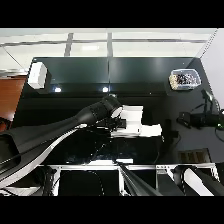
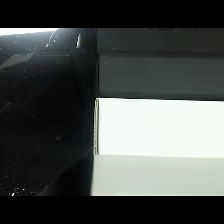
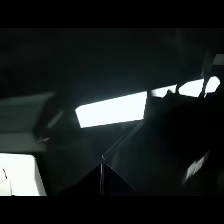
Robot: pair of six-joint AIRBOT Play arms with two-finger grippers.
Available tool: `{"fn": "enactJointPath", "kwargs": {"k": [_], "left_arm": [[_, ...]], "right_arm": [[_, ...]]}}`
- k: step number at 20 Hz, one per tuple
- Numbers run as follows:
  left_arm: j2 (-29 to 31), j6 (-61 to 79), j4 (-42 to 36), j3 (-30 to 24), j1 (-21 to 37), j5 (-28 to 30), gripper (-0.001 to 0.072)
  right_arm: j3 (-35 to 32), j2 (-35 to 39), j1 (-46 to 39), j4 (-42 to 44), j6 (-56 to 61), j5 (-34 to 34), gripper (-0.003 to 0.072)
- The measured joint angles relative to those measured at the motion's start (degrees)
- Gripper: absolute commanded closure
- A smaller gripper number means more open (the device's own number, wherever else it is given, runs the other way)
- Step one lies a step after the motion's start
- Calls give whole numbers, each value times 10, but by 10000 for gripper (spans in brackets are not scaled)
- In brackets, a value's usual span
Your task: Fold the box and place the chain.
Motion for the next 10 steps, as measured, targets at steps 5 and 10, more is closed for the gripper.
{"fn": "enactJointPath", "kwargs": {"k": [5,10], "left_arm": [[0,0,0,0,0,2,681],[0,0,0,0,0,1,681]], "right_arm": [[-54,-46,54,96,-79,29,669],[-59,-63,153,168,-134,22,664]]}}
